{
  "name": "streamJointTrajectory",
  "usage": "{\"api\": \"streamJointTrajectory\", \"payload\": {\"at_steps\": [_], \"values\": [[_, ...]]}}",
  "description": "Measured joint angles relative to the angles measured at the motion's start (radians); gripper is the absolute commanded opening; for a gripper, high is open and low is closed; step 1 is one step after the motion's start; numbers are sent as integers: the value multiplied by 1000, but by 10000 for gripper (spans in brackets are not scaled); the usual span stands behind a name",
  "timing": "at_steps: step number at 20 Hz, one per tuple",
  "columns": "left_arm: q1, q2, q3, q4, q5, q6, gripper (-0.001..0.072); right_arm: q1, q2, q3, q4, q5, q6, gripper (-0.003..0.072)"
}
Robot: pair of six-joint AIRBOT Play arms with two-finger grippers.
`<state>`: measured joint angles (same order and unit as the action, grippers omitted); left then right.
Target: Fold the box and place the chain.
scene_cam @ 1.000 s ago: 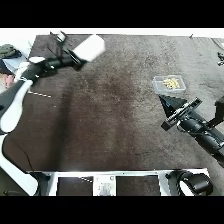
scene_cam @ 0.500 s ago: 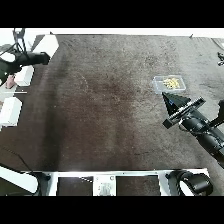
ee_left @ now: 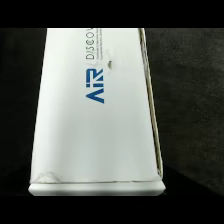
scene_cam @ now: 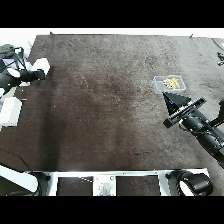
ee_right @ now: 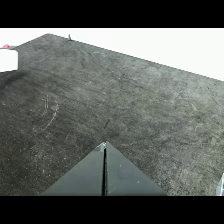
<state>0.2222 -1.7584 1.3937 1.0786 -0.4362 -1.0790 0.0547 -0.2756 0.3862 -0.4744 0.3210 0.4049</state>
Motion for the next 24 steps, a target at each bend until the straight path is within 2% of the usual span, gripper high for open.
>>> {"api": "streamJointTrajectory", "payload": {"at_steps": [4,9,10,11,18,24], "values": [[18,-9,-10,79,25,-50,5,0,0,0,0,0,0,-15],[30,-47,-11,113,39,-66,14,0,0,0,0,0,0,-15],[30,-57,-12,117,38,-66,299,0,0,0,0,0,0,-15],[31,-63,-12,120,36,-65,720,0,0,0,0,0,0,-15],[33,-69,0,124,129,2,720,0,0,0,0,2,1,-15],[33,10,60,126,131,13,720,0,0,0,1,3,1,-15]]}}
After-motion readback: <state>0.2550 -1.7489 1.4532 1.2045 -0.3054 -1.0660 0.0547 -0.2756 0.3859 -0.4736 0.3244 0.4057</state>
